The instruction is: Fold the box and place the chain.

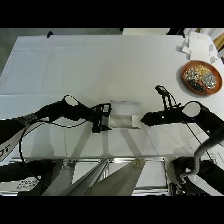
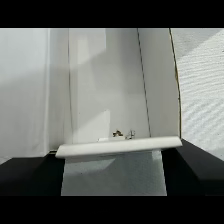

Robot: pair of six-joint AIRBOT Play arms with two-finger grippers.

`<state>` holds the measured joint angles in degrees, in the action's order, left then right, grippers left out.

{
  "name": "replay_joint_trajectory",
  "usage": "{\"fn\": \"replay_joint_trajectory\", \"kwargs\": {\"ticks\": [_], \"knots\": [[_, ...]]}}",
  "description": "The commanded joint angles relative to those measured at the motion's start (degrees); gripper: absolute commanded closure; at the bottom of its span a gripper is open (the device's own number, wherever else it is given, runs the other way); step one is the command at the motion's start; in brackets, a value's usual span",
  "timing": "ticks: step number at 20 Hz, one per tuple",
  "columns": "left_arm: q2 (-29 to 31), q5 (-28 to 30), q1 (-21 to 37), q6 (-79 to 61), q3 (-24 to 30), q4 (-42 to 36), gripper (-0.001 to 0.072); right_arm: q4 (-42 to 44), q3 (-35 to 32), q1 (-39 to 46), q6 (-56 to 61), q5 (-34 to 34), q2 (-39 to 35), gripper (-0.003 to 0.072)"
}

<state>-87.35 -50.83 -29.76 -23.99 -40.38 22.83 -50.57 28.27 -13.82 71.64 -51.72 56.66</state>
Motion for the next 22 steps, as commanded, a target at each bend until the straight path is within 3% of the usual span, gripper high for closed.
{"fn": "replay_joint_trajectory", "kwargs": {"ticks": [1,12,14,22], "knots": [[0.0,0.0,0.0,0.0,0.0,0.0,0.0297,0.0,0.3,-1.2,1.5,-0.9,-0.1,0.0486],[0.0,0.0,0.0,0.0,0.0,0.0,0.0297,-0.2,1.5,-1.2,1.6,-4.7,-0.4,0.0482],[0.0,0.0,0.0,0.0,0.0,0.0,0.0297,-0.2,2.4,-1.5,2.1,-4.6,-0.4,0.0406],[0.0,0.0,0.0,0.0,0.0,0.0,0.0297,-4.5,2.6,-4.7,6.5,-3.2,0.7,0.0406]]}}
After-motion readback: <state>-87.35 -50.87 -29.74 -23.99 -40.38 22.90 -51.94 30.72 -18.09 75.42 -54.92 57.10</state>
